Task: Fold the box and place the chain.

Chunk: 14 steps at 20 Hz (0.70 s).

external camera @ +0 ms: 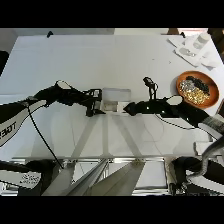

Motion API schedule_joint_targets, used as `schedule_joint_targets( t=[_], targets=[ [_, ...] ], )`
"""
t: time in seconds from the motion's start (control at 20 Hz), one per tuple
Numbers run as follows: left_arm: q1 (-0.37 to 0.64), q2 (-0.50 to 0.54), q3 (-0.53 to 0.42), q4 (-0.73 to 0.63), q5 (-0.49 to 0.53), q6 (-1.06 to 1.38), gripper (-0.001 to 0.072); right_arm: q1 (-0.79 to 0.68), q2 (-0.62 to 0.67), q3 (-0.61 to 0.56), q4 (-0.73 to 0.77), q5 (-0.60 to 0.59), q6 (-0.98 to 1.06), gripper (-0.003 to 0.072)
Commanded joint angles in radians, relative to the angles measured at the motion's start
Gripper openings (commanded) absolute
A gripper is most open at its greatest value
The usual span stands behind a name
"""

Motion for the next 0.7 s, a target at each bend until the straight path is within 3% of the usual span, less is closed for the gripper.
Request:
schedule_joint_targets(
  t=[0.0, 0.15, 0.4, 0.65],
  targets=[
    [0.000, 0.000, 0.000, 0.000, 0.001, 0.001, 0.0257, 0.002, 0.001, 0.001, -0.162, -0.033, 0.152, 0.0520],
    [0.000, 0.000, 0.000, 0.000, 0.001, 0.001, 0.0257, 0.002, 0.002, 0.005, -0.248, -0.032, 0.251, 0.0520],
    [0.000, 0.000, 0.000, 0.000, 0.001, 0.001, 0.0257, 0.002, 0.038, 0.027, -0.266, -0.027, 0.278, 0.0518],
    [0.000, 0.000, 0.000, 0.000, 0.001, 0.001, 0.0257, 0.079, 0.038, 0.101, -0.441, 0.020, 0.406, 0.0519]
  ],
)
